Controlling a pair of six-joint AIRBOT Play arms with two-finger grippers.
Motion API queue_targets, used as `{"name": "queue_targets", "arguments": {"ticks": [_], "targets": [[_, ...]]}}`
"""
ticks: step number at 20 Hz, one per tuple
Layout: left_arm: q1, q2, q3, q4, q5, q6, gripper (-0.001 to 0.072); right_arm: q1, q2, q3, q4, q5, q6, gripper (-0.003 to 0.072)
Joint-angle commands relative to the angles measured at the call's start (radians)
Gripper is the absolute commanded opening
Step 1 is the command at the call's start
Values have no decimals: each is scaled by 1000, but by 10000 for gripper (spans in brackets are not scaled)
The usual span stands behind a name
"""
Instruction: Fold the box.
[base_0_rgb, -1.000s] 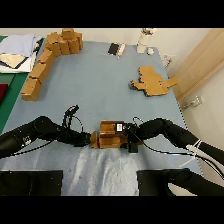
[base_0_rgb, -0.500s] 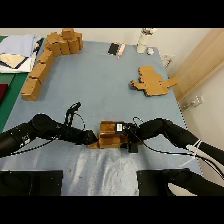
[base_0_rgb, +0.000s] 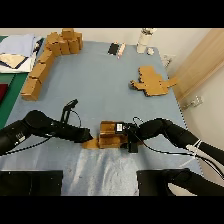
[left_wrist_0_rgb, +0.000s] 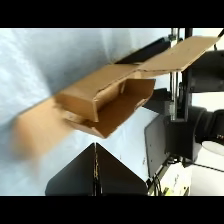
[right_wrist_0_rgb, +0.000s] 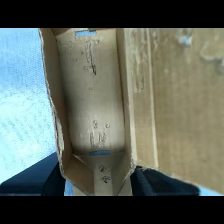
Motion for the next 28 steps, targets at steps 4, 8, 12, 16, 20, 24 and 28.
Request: {"name": "queue_targets", "arguments": {"ticks": [4, 8, 12, 16, 20, 24, 28], "targets": [[205, 68, 2, 308, -34, -323, 10, 0, -1, 0, 0, 0, 0, 476], [164, 3, -47, 348, -32, -352, 11, 0, 0, 0, 0, 0, 0, 476], [10, -66, -56, 347, 80, -353, 10, 0, 0, 0, 0, 0, 0, 476], [-85, -114, -55, 304, 187, -354, 11, 0, -1, 0, 0, 0, 0, 476], [-123, -138, -53, 270, 206, -344, 11, 0, -1, 0, 0, 1, 0, 476], [-177, -138, -33, 235, 206, -322, 11, 0, 0, 0, 0, 0, 0, 476], [-191, -137, -1, 235, 190, -322, 10, 0, 0, 0, 1, 0, 0, 476]]}}
